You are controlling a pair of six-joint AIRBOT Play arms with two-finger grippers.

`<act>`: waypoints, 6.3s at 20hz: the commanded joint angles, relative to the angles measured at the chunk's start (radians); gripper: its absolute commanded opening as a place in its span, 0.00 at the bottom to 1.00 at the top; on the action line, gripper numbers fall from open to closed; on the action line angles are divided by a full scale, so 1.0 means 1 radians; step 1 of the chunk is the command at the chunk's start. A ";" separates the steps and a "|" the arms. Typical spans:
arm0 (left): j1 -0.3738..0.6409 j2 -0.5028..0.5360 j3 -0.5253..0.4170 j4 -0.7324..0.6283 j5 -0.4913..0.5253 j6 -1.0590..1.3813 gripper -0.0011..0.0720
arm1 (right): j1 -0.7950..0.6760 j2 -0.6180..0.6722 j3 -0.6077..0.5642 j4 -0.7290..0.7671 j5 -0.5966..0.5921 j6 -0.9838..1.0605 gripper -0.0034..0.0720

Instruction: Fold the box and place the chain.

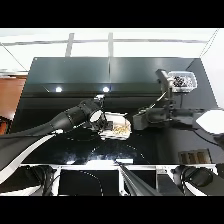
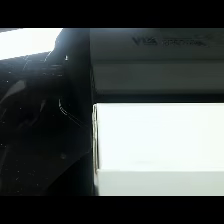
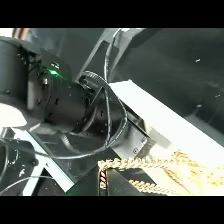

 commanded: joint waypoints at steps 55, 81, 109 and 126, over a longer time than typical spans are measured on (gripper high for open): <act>0.000 0.000 0.000 0.000 -0.002 0.000 0.06 | -0.492 0.180 0.345 -0.074 0.289 -0.044 0.06; 0.000 0.000 0.000 0.000 -0.002 0.000 0.06 | -0.208 0.136 0.299 0.101 0.198 -0.045 0.06; 0.000 0.000 0.000 0.000 -0.002 0.000 0.06 | -0.109 0.092 0.299 0.333 0.036 -0.132 0.06; 0.000 0.000 0.000 0.000 -0.002 0.000 0.06 | 0.042 -0.174 -0.019 -0.214 -0.004 0.067 0.09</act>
